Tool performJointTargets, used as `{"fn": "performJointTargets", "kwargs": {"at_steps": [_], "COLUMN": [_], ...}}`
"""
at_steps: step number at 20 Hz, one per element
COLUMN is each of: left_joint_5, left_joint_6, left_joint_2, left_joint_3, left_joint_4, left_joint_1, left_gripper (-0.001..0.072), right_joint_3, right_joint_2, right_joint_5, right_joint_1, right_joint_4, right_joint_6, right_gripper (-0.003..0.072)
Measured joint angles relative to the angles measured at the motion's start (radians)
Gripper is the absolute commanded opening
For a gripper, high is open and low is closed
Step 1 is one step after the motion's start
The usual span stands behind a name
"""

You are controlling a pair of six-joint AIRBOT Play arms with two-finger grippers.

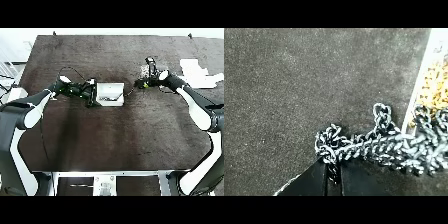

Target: Fold the box and place the chain.

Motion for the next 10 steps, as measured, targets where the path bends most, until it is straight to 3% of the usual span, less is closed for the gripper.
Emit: {"fn": "performJointTargets", "kwargs": {"at_steps": [3, 10], "left_joint_5": [0.0, 0.0], "left_joint_6": [0.0, 0.0], "left_joint_2": [0.0, 0.0], "left_joint_3": [0.0, 0.0], "left_joint_4": [0.0, 0.0], "left_joint_1": [0.0, 0.0], "left_gripper": [0.0362, 0.0362], "right_joint_3": [0.002, 0.004], "right_joint_2": [0.063, 0.353], "right_joint_5": [0.048, 0.149], "right_joint_1": [-0.004, 0.043], "right_joint_4": [-0.032, -0.039], "right_joint_6": [0.007, -0.005], "right_gripper": [0.0006, 0.0006]}}
